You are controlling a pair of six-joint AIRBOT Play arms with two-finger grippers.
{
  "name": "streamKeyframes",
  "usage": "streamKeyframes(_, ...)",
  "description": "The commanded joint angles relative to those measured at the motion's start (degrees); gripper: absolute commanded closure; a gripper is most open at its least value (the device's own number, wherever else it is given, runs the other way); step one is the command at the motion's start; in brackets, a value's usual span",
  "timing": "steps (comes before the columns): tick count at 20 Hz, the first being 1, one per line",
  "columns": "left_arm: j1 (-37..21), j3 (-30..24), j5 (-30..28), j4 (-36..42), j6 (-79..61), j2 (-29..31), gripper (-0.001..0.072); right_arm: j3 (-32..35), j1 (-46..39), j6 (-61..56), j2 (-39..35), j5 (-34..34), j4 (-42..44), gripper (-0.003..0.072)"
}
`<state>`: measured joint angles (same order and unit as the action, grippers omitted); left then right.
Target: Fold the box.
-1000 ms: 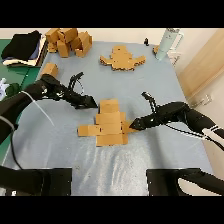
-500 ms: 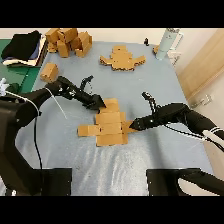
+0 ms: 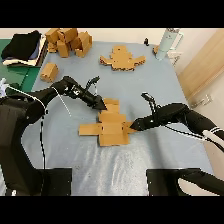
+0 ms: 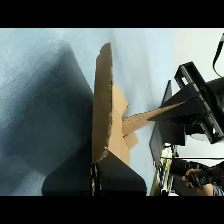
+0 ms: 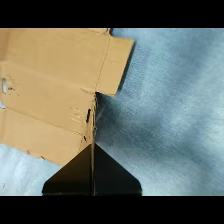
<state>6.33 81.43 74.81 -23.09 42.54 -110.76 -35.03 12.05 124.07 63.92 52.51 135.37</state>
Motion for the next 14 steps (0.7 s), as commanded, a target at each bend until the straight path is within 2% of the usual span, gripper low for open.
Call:
streamKeyframes(1,0.02,0.31,2.75,-0.04,-1.73,-0.26,0.0698,-0.02,-0.02,0.0,-0.07,-0.02,-1.25,0.0684)
streamKeyframes(14,0.13,0.31,3.23,0.0,-2.6,-0.26,0.0697,-0.02,-0.02,0.0,-0.07,0.0,-1.64,0.0682)
